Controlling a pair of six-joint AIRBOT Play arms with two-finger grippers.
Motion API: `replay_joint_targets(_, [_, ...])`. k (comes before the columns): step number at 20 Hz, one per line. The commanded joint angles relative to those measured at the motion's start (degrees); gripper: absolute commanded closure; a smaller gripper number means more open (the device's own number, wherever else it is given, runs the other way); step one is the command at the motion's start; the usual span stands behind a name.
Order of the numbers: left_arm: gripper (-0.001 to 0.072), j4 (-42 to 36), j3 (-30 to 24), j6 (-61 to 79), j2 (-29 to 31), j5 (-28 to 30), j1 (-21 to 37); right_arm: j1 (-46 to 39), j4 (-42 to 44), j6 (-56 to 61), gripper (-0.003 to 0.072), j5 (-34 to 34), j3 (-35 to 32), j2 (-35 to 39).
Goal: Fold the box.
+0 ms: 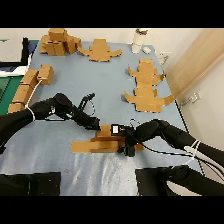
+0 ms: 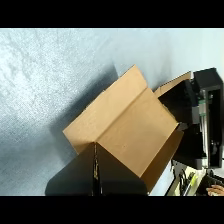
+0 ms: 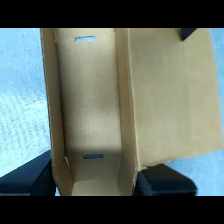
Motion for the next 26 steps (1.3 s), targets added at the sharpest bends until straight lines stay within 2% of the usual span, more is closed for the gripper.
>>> replay_joint_targets(1, [0.0703,1.2,0.2,0.3,-0.6,-0.1,-0.6,0.0,0.0,0.0,0.0167,0.0,0.1,0.0])
replay_joint_targets(4, [0.0704,0.9,0.2,5.2,0.6,-0.1,0.4,0.0,0.0,0.0,0.0166,0.0,0.0,0.0])
replay_joint_targets(6, [0.0705,0.9,0.0,9.0,3.9,-0.1,2.4,0.0,0.0,0.0,0.0166,0.0,0.1,0.0])
replay_joint_targets(8, [0.0705,1.0,-1.4,13.9,9.3,-2.0,5.2,0.0,0.0,0.0,0.0166,0.0,0.1,0.0])
replay_joint_targets(11, [0.0705,1.6,-5.9,22.3,17.9,-8.0,8.4,0.0,-0.1,0.0,0.0166,0.0,0.1,0.0])
replay_joint_targets(15, [0.0703,3.8,-11.9,33.3,26.8,-9.6,7.3,0.0,0.0,0.0,0.0166,0.0,0.1,0.0])
replay_joint_targets(18, [0.0702,7.4,-13.3,41.7,30.1,-8.3,4.0,0.0,0.0,0.0,0.0166,0.0,0.1,0.0])
replay_joint_targets(20, [0.0701,10.5,-13.5,45.8,31.0,-5.1,1.9,0.0,-0.1,0.0,0.0167,0.0,0.0,0.0])
replay_joint_targets(22, [0.0698,8.8,-15.3,56.0,31.1,-1.9,2.6,0.0,0.0,0.0,0.0166,0.0,0.1,0.0])
replay_joint_targets(23, [0.0578,8.4,-17.1,60.4,31.0,1.6,3.1,0.0,-0.1,0.0,0.0166,-0.1,0.1,0.0])
replay_joint_targets(24, [0.0128,6.7,-19.5,65.2,30.7,5.7,3.7,0.0,-0.3,0.0,0.0166,0.0,0.1,0.1])
replay_joint_targets(25, [0.0022,4.3,-21.7,69.1,30.4,8.9,4.0,-0.1,-0.5,0.0,0.0167,0.0,0.1,0.0])
replay_joint_targets(26, [0.0022,3.4,-23.6,73.3,29.7,10.3,3.9,-0.1,-0.5,0.0,0.0166,0.0,0.1,0.1])
